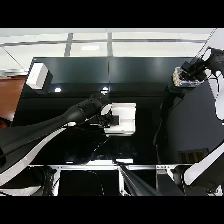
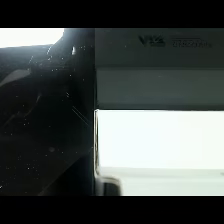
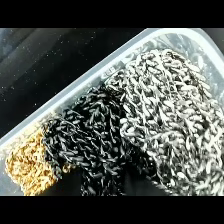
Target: Fold the box and place the chain.
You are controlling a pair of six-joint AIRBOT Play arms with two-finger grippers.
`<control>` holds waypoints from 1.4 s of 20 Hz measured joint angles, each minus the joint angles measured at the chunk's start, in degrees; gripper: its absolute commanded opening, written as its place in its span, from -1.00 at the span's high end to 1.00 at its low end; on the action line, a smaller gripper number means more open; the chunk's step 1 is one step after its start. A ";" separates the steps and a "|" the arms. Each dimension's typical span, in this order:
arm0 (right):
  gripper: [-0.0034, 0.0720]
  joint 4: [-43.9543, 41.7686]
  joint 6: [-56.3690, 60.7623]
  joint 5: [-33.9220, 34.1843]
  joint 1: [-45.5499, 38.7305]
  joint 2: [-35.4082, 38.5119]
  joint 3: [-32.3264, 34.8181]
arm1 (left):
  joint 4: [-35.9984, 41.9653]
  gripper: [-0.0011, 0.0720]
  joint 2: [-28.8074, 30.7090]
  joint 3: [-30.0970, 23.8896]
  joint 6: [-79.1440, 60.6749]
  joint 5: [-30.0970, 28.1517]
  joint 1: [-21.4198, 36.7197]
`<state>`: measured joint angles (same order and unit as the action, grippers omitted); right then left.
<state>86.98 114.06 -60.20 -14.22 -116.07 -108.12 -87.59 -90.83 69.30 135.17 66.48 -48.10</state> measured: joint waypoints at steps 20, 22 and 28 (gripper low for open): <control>0.88 -14.56 -22.60 -6.34 0.42 37.86 -6.64 | 0.02 0.90 0.00 0.00 0.00 0.02 0.00; 0.88 -15.91 -23.54 -8.48 1.70 41.88 -7.06 | 0.02 0.90 0.00 0.00 0.00 0.02 0.00; 0.88 -19.21 -24.90 -19.08 8.70 50.97 -7.06 | 0.02 0.90 0.00 0.00 0.00 0.02 0.00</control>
